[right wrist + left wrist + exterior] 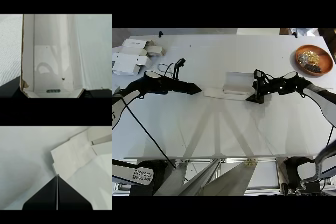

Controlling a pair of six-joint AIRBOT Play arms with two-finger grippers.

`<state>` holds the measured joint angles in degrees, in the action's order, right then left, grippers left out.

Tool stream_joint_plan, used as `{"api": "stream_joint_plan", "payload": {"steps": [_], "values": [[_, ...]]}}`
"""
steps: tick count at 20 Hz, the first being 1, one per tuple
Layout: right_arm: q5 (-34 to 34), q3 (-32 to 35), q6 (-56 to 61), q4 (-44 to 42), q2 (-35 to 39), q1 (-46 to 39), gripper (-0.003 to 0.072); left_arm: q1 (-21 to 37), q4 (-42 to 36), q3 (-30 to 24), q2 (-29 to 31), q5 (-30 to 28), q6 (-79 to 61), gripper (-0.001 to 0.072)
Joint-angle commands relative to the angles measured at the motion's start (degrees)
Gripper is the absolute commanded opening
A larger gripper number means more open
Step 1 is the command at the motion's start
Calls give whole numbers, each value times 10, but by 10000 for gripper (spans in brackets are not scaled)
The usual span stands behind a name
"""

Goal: Fold the box and place the chain.

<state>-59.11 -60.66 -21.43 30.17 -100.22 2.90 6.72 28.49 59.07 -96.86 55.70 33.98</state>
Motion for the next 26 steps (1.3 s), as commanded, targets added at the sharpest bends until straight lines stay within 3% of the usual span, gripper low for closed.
{"api": "stream_joint_plan", "payload": {"steps": [1, 4, 8, 14, 26], "values": [[0, 0, 0, 0, 0, 0, 535, -14, 10, 0, -11, -25, 80, 4], [0, 0, 0, 0, 0, 0, 535, -15, 39, 0, -11, -64, 125, 2], [0, 0, 0, 0, 0, 0, 535, -23, 66, 0, -10, -74, 130, 1], [0, 0, 0, 0, 0, 0, 535, -59, 55, 0, -6, -74, 130, 1], [0, 0, 0, 0, 0, 0, 535, -65, -5, 0, 28, -55, 123, 2]]}}
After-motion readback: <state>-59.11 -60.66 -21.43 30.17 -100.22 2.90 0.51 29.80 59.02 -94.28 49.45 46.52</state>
